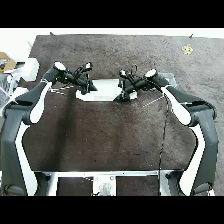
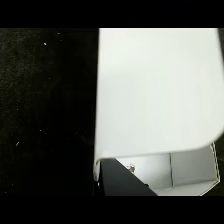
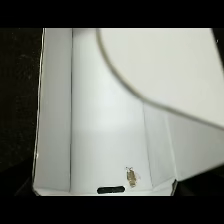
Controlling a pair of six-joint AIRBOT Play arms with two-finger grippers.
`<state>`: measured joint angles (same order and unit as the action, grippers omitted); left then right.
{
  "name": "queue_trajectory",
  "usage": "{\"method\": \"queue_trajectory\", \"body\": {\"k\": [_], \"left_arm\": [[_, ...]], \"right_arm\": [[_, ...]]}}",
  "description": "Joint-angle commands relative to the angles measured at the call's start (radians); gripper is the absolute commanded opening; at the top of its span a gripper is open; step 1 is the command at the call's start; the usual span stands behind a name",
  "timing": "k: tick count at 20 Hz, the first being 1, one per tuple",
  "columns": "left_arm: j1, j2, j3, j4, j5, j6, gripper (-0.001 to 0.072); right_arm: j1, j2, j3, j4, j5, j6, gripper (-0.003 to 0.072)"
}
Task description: Fold the box and place the chain.
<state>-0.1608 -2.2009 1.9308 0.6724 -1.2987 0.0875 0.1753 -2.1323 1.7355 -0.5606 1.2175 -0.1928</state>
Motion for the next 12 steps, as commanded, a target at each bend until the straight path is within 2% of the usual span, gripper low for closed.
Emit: {"method": "queue_trajectory", "body": {"k": [1, 2, 3, 11, 12], "left_arm": [[0.001, -0.001, 0.001, 0.0, 0.001, -0.001, 0.0012], [0.0, -0.001, 0.001, 0.0, 0.002, -0.001, 0.0011], [0.0, -0.001, 0.001, 0.0, 0.001, -0.001, 0.0011], [0.0, -0.001, 0.001, 0.0, 0.001, -0.001, 0.0011], [0.0, -0.001, 0.001, 0.0, 0.001, -0.001, 0.0011]], "right_arm": [[0.002, -0.008, 0.001, 0.01, -0.021, -0.02, 0.0672], [0.002, -0.008, 0.001, 0.011, -0.021, -0.02, 0.067], [0.002, -0.008, 0.001, 0.011, -0.021, -0.021, 0.0634], [0.002, -0.009, 0.001, 0.023, -0.031, -0.047, 0.0631], [0.002, -0.009, 0.001, 0.024, -0.031, -0.047, 0.0613]]}}
